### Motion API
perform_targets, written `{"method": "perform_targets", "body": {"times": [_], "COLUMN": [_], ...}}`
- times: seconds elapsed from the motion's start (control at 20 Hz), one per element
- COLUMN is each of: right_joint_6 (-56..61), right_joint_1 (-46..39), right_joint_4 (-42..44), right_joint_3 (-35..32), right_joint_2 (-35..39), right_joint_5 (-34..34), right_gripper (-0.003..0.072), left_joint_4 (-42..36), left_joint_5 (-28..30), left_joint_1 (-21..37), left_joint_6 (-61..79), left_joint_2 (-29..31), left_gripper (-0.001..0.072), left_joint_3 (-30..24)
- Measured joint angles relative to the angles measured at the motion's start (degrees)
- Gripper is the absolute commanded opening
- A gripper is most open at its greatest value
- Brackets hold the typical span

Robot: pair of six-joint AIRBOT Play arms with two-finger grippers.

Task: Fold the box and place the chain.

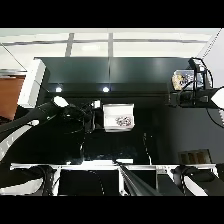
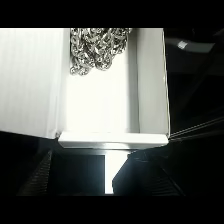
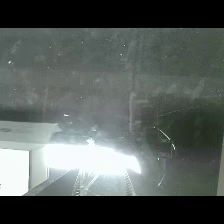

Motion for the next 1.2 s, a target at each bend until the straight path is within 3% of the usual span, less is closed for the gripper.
{"method": "perform_targets", "body": {"times": [0.65, 0.7, 0.8, 0.9, 0.95, 1.0, 1.05, 1.2], "right_joint_6": [-0.02, -0.02, 0.00, 0.00, 0.00, 0.00, 0.00, -1.40], "right_joint_1": [0.00, 0.00, 0.00, 0.13, 0.46, 0.92, 1.60, 4.87], "right_joint_4": [0.02, 0.00, 0.00, 0.07, 0.22, 0.70, 1.42, 5.84], "right_joint_3": [0.00, 0.00, 0.00, 0.00, -0.07, -0.07, -0.11, -0.11], "right_joint_2": [0.00, 0.00, -0.02, -0.09, -0.24, -0.52, -1.01, -4.35], "right_joint_5": [-0.09, -0.09, -0.09, -0.11, -0.42, -1.09, -2.36, -9.38], "right_gripper": [0.0296, 0.0296, 0.0296, 0.0302, 0.0362, 0.0625, 0.0708, 0.0708], "left_joint_4": [-2.21, -2.58, -3.04, -3.10, -3.13, -3.15, -3.17, -3.23], "left_joint_5": [1.66, 1.99, 2.71, 3.08, 3.17, 3.26, 3.28, 3.39], "left_joint_1": [-2.27, -2.51, -2.97, -3.30, -3.37, -3.45, -3.48, -3.58], "left_joint_6": [-0.09, -0.11, 0.11, 1.57, 2.38, 2.99, 3.37, 4.09], "left_joint_2": [0.00, 0.00, 0.00, 0.00, 0.00, 0.00, 0.00, 0.00], "left_gripper": [0.0703, 0.0676, 0.0370, 0.0342, 0.0342, 0.0342, 0.0342, 0.0342], "left_joint_3": [0.11, 0.11, 0.11, 0.13, 0.13, 0.13, 0.13, 0.13]}}
